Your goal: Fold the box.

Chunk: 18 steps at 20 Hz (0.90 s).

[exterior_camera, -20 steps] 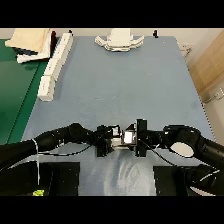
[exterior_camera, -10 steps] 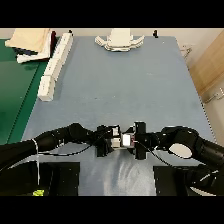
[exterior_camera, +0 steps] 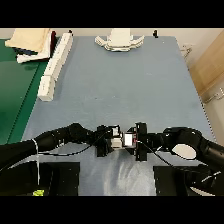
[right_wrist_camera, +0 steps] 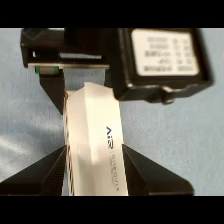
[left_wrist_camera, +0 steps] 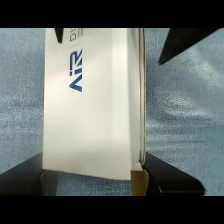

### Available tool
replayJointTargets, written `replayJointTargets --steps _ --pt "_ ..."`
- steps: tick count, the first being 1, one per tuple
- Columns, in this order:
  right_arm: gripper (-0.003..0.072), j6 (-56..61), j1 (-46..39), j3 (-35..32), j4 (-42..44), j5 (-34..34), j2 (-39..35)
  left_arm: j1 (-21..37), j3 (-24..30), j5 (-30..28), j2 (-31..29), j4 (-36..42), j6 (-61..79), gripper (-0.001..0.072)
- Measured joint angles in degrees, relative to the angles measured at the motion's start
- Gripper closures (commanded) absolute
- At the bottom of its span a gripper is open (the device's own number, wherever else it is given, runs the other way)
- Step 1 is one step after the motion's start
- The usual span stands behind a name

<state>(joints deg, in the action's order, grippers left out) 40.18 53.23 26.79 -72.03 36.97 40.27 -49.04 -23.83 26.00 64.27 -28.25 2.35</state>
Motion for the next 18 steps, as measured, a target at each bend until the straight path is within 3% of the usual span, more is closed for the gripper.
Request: replayJointTargets --steps 2,3,4,5,10,15,18 --pt "0.0166 2.9 0.0 0.0 0.5 0.1 -2.1 0.0 0.0 0.0 0.0 0.0 0.0 0.0254" --pt "0.0245 5.4 0.0 0.0 0.7 0.2 -3.3 0.0 0.0 0.0 0.0 0.0 0.0 0.0254" --pt "0.0524 8.7 0.0 0.0 0.9 0.5 -4.3 0.0 0.0 0.0 0.0 0.0 0.0 0.0254" --pt "0.0681 12.5 0.0 0.0 1.0 0.8 -5.2 0.0 0.0 0.0 0.0 0.0 0.0 0.0254" --pt "0.0681 31.8 0.0 -3.0 1.7 -1.9 -7.6 0.0 0.0 0.0 0.0 0.0 0.0 0.0254" --pt "0.0682 43.6 0.0 -11.1 8.7 -14.8 -11.2 0.0 0.0 0.0 0.0 0.0 0.0 0.0254" --pt "0.0682 46.1 0.0 -14.8 12.7 -19.2 -13.1 0.0 0.0 0.0 0.0 0.0 0.0 0.0254"
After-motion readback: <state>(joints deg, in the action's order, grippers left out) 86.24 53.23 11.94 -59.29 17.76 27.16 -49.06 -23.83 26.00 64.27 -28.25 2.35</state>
